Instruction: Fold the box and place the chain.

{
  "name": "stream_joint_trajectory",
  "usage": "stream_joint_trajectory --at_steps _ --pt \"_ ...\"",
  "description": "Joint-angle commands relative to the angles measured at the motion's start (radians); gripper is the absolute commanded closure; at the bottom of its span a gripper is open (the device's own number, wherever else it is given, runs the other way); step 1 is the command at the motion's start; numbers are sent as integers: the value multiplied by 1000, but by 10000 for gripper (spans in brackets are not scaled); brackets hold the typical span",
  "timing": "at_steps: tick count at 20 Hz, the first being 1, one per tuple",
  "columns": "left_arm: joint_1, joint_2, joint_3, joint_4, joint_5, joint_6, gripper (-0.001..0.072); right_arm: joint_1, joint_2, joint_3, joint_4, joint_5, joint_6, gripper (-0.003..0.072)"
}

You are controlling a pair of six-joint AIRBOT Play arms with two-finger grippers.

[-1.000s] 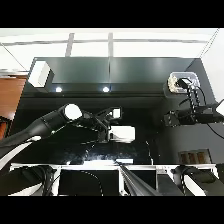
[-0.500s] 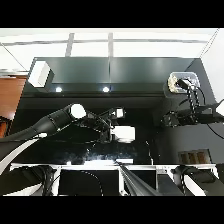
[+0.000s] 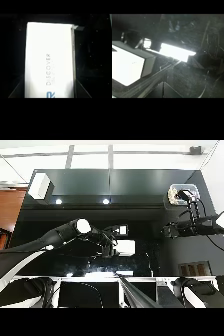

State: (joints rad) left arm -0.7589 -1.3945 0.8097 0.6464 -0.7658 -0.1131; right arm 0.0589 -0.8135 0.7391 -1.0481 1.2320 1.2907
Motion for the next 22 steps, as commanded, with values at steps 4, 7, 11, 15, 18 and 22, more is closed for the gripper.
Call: stream_joint_trajectory --at_steps 4,7,11,15,18,22 --pt "-45 -26 -1 16 121 9 -10 -1 0 0 0 -7 0 682" --pt "-45 -20 2 77 47 -4 298 -1 0 0 0 -18 0 682" --pt "48 120 2 267 23 -346 355 -1 1 0 0 -13 1 682" --pt "354 263 1 454 -157 -562 355 -1 1 0 0 -19 1 682" --pt "646 320 1 525 -246 -602 354 -1 0 0 0 -22 1 681" --pt "1058 329 1 524 -230 -625 355 -1 0 0 0 -40 1 682"
